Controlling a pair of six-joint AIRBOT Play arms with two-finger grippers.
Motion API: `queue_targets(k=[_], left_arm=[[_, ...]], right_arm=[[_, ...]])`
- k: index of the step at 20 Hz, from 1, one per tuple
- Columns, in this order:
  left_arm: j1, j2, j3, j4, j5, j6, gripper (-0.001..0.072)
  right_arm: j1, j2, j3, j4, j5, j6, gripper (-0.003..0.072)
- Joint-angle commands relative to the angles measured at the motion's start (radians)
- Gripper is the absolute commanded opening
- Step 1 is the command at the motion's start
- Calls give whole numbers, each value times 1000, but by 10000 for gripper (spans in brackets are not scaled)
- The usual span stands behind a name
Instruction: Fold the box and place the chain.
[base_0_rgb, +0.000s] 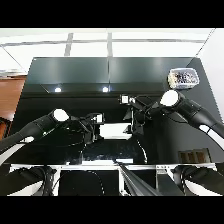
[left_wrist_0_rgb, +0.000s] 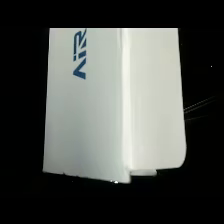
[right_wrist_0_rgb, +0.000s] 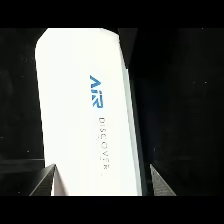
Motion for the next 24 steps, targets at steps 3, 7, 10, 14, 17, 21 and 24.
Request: queue_targets(k=[3,7,10,14,17,21,24], left_arm=[[0,-1,1,0,-1,0,350],[0,-1,1,0,-1,0,350],[0,-1,1,0,-1,0,350],[0,-1,1,0,-1,0,350],[0,-1,1,0,-1,0,350],[0,-1,1,0,-2,0,350],[0,-1,1,0,-2,0,350]], right_arm=[[29,0,-12,-2,-23,-1,523],[29,0,-12,3,-23,-1,415],[29,0,-12,2,-21,-1,407],[47,-1,-23,-2,-32,-1,407],[57,-1,-31,0,-55,0,406],[56,0,-31,1,-61,0,246],[56,0,-31,0,-61,0,246]])
